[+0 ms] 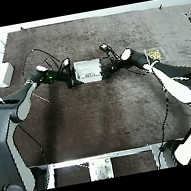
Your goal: Fold the box and place the chain.
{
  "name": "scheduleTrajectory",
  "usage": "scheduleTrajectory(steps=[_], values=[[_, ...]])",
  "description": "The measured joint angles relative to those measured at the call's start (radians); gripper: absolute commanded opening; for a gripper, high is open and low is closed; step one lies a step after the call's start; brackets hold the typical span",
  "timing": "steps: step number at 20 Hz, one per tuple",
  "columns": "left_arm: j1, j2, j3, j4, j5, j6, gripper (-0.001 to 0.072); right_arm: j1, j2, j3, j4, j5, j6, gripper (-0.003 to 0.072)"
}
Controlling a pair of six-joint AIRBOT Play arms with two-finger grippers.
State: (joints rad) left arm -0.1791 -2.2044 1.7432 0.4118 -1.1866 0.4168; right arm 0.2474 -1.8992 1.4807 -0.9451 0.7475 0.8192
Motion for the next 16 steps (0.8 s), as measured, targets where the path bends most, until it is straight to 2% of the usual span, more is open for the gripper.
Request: scheduleTrajectory(steps=[4,8,11,16], values=[[0.000,0.000,0.000,0.000,0.000,0.000,0.0491,-0.011,0.029,-0.002,-0.066,0.039,0.035,0.0009],[0.000,0.000,0.000,0.000,0.000,0.001,0.0492,-0.023,0.131,-0.001,-0.084,0.097,0.063,0.0008],[0.000,0.000,0.000,0.000,0.000,0.001,0.0491,-0.016,0.229,0.000,-0.042,0.105,0.081,0.0009],[0.000,0.000,0.000,0.000,0.000,0.001,0.0492,0.058,0.319,0.005,0.014,0.027,0.091,0.0009]])
